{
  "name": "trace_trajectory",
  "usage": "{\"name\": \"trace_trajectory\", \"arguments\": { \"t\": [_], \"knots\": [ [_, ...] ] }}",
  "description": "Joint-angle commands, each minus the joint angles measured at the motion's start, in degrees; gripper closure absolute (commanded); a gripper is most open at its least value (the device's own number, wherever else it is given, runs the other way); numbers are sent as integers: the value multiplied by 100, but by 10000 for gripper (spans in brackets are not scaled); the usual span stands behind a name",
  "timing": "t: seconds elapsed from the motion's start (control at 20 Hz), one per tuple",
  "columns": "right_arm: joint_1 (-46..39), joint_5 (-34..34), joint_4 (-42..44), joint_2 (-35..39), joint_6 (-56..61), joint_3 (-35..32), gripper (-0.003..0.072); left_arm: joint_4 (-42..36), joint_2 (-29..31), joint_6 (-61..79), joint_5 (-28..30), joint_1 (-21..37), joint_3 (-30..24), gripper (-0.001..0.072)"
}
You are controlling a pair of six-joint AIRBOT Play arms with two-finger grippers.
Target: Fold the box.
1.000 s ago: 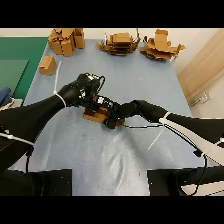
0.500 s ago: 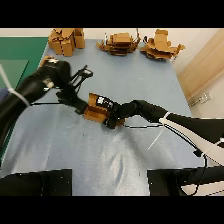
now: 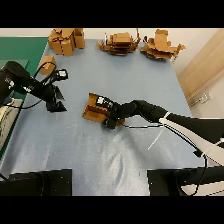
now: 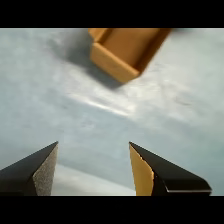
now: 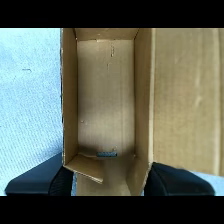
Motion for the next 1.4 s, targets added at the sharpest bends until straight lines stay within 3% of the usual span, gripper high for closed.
{"name": "trace_trajectory", "arguments": {
  "t": [0.0, 0.1, 0.2, 0.3, 0.35, 0.55, 0.9, 1.35],
  "knots": [
    [13, -13, 7, -2, 2, -2, 176, -511, -229, 1556, 1167, 264, -24, 14],
    [13, -17, 4, -2, 2, -4, 176, -903, -302, 1453, 1285, 262, -26, 14],
    [15, -35, 7, -2, 2, -2, 176, -1440, -396, 1952, 699, 262, -24, 14],
    [13, -35, 7, -2, 2, -2, 176, -1965, -616, 3340, -85, 267, -22, 14],
    [15, -37, 9, -2, 2, -2, 176, -2081, -750, 3340, -127, 229, -11, 14],
    [17, -85, 90, -2, 2, -2, 176, -1558, -1172, 3366, -79, -37, 13, 15],
    [24, -170, 103, -2, -9, -2, 176, -1537, -1246, 3543, -306, -535, 13, 15],
    [24, -212, 111, -2, -11, -2, 176, -1550, -1547, 3622, -138, -575, 13, 14]
  ]
}}
